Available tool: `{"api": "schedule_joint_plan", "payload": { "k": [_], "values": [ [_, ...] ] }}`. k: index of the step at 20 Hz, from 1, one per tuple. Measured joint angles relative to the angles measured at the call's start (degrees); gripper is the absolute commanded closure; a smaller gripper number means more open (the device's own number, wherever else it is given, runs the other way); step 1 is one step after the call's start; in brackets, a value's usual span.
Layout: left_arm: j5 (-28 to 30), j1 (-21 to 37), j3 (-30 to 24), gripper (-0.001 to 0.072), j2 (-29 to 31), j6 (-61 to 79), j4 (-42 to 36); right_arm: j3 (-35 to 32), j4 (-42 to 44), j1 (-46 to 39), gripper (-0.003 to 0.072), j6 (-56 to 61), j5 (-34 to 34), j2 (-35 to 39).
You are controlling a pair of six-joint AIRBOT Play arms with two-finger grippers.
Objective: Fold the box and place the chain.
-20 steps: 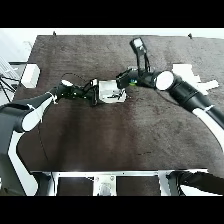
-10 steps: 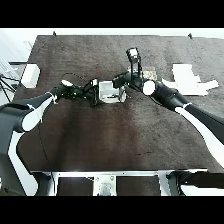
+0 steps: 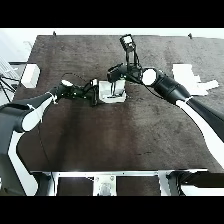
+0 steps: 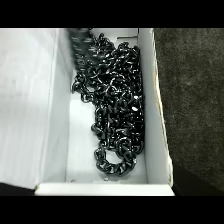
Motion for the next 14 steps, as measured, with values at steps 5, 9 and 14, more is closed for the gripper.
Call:
{"api": "schedule_joint_plan", "payload": {
  "k": [5,9,14],
  "values": [
    [0.0,0.0,0.0,0.0292,0.0,0.0,0.0,-3.23,0.07,0.0,0.0685,-0.07,1.27,-0.7],
    [0.0,0.0,0.0,0.0291,0.0,-0.02,-0.02,-5.14,0.2,0.17,0.0676,-0.11,1.42,-3.39],
    [0.02,0.0,0.0,0.0292,0.0,0.07,0.04,-5.86,-0.13,0.22,0.039,-0.48,3.67,-5.9]
  ]
}}
